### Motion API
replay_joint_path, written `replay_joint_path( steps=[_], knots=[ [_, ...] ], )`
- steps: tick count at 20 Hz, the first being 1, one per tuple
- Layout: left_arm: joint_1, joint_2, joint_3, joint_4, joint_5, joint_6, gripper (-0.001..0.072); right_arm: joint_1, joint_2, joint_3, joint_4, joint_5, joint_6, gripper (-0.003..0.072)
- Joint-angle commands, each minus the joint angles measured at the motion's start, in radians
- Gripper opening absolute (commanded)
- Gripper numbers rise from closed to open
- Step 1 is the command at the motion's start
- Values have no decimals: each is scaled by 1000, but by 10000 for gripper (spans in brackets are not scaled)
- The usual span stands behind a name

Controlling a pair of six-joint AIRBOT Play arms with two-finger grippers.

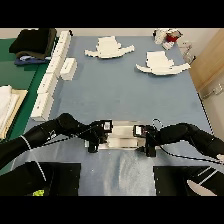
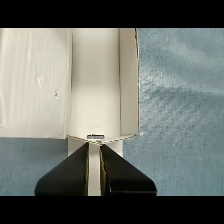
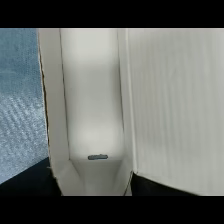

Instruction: Fold the box.

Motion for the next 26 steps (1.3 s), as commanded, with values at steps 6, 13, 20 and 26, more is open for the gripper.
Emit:
replay_joint_path(
  steps=[6, 13, 20, 26],
  knots=[
    [-70, -18, 3, -87, 91, 53, 119, 0, 0, 0, 0, 0, 0, 515],
    [-71, -24, 3, -121, 85, 7, 319, 0, 0, 0, 0, 0, 0, 515],
    [-67, -6, 5, -43, 70, -181, 16, 0, 0, 0, 0, 0, 0, 515],
    [-33, 216, 26, 438, -49, -933, 15, 0, 0, 0, 0, 0, 0, 515]
  ],
)
